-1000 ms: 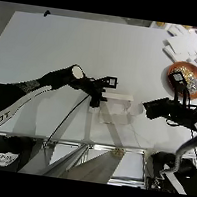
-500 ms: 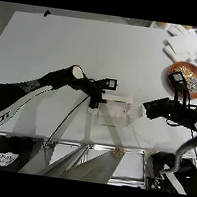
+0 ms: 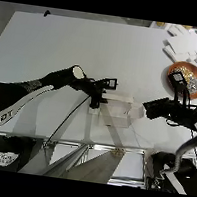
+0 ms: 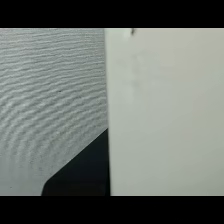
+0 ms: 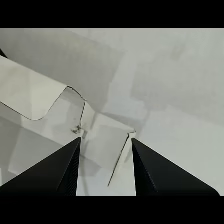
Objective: Fold the box and place the chain.
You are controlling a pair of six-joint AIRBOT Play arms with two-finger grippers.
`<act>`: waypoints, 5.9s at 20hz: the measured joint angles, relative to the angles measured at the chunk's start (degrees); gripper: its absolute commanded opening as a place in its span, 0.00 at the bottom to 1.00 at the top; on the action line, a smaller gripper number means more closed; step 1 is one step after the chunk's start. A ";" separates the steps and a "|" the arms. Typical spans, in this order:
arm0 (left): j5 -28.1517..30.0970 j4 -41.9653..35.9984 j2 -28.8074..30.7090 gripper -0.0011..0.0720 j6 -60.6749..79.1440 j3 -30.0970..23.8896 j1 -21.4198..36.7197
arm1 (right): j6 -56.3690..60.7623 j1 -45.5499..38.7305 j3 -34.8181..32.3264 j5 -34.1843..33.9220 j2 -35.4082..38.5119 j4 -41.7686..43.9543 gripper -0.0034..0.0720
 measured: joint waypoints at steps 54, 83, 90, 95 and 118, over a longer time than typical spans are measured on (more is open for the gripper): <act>-0.17 0.22 -0.04 0.03 -0.46 -0.02 0.00 | -60.65 21.92 -22.73 -16.24 4.70 2.47 0.85; -0.17 0.15 -0.07 0.03 -0.52 -0.02 0.00 | -64.65 6.10 -11.54 -18.12 -9.51 12.24 0.84; -0.17 0.20 -0.07 0.03 -0.46 -0.02 0.00 | -79.12 -1.01 -11.21 -14.03 -14.10 24.63 0.94; -0.17 0.22 -0.07 0.03 -0.46 -0.02 0.00 | -87.69 -5.29 -10.25 -10.69 -19.32 31.52 0.96; -0.22 0.24 -0.07 0.03 -0.39 -0.02 -0.04 | -101.53 -6.80 -5.25 -2.93 -38.51 38.80 0.63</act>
